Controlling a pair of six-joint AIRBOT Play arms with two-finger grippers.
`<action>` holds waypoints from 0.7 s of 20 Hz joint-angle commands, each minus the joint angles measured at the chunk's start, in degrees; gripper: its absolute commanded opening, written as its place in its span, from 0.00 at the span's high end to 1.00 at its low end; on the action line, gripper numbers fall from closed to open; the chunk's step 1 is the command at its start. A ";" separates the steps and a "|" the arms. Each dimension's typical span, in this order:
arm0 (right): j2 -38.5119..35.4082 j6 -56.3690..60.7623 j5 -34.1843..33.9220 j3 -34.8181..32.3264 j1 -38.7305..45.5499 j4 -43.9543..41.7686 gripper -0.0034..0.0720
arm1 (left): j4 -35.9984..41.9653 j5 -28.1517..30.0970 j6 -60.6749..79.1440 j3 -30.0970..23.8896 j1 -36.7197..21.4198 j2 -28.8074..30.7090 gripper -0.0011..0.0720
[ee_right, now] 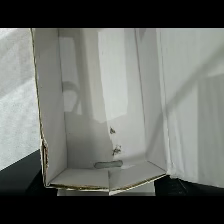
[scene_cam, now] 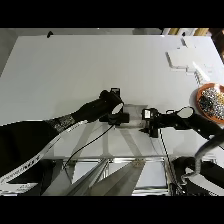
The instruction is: Fold the box and place the chain.
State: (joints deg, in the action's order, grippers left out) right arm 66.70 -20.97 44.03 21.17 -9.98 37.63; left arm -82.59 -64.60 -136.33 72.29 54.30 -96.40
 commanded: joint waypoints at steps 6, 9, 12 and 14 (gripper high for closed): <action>-0.02 -0.04 0.09 -0.02 -0.02 0.09 0.43 | -0.42 -1.33 5.46 0.07 -0.39 1.53 0.52; -0.02 -0.04 0.09 -0.02 -0.02 0.07 0.43 | -0.35 -2.86 13.11 0.07 -1.86 4.76 0.50; -0.02 -0.04 0.09 -0.02 -0.02 0.07 0.43 | 0.11 -7.50 21.14 0.02 -4.07 9.66 0.50; -0.02 -0.04 0.09 -0.02 -0.02 0.07 0.43 | 1.07 -10.97 27.52 -0.35 -5.84 13.25 0.50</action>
